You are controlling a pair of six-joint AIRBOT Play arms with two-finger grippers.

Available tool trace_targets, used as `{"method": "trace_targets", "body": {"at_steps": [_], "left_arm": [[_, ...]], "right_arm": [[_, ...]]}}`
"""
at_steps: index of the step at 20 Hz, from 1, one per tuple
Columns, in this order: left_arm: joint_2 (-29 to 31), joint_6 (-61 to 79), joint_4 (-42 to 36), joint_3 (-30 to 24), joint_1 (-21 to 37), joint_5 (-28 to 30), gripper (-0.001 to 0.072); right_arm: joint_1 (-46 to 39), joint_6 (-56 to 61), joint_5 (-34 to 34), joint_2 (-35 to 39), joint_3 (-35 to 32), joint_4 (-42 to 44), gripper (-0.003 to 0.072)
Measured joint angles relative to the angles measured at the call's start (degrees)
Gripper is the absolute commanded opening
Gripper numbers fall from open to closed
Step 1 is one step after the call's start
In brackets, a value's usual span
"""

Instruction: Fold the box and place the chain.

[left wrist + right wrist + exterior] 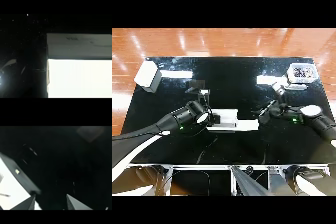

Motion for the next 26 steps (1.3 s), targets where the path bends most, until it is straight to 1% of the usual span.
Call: {"method": "trace_targets", "body": {"at_steps": [1, 2, 3, 6, 8, 9, 11, 12, 15, 19, 23, 24, 25, 26], "left_arm": [[0.0, 0.0, 0.1, 0.0, 0.0, 0.1, 0.0019], [0.0, 0.0, 0.2, 0.0, 0.0, 0.2, 0.002], [0.0, 0.0, 0.2, 0.0, 0.0, 0.3, 0.0019], [0.0, 0.1, 0.2, 0.0, 0.0, 0.9, 0.0019], [0.0, 0.2, 0.2, 0.0, 0.0, 1.4, 0.002], [0.0, 0.4, 0.1, 0.0, 0.0, 1.4, 0.002], [0.0, 0.9, 0.0, 0.0, 0.0, 1.8, 0.0019], [0.0, 1.1, -0.1, 0.0, 0.0, 1.8, 0.0019], [0.0, 1.4, -0.2, 0.0, 0.0, 2.2, 0.0019], [0.0, 1.6, -0.3, 0.0, 0.0, 2.4, 0.0019], [0.0, 1.6, -0.3, 0.0, 0.0, 2.5, 0.0019], [0.0, 1.7, -0.3, 0.0, 0.0, 2.6, 0.0019], [0.0, 1.8, -0.3, 0.0, 0.0, 2.7, 0.0019], [0.0, 1.7, -0.3, 0.0, 0.0, 2.7, 0.0019]], "right_arm": [[-2.5, 5.4, 3.4, 0.1, 0.0, -0.2, 0.0477], [-5.2, 11.9, 7.3, 0.1, 0.0, -0.2, 0.0164], [-7.6, 18.1, 10.7, 0.2, 0.1, -0.5, 0.0038], [-15.5, 32.5, 21.4, 0.2, 0.2, -2.5, 0.0039], [-19.2, 40.3, 24.7, 0.2, 0.1, -7.6, 0.004], [-20.3, 44.2, 24.9, 0.2, -0.2, -11.4, 0.004], [-21.7, 51.1, 23.9, -0.5, -1.0, -18.0, 0.004], [-22.0, 53.4, 23.3, -1.1, -1.3, -19.9, 0.004], [-20.9, 56.3, 22.0, -3.9, -1.9, -21.9, 0.004], [-15.2, 57.0, 18.5, -7.5, -2.1, -20.3, 0.004], [-8.7, 54.8, 13.9, -9.2, -2.1, -14.6, 0.004], [-7.4, 54.2, 13.0, -9.4, -2.1, -13.1, 0.0043], [-6.1, 53.5, 12.4, -9.5, -2.1, -11.5, 0.0197], [-4.9, 53.0, 12.1, -9.6, -2.1, -9.9, 0.0506]]}}
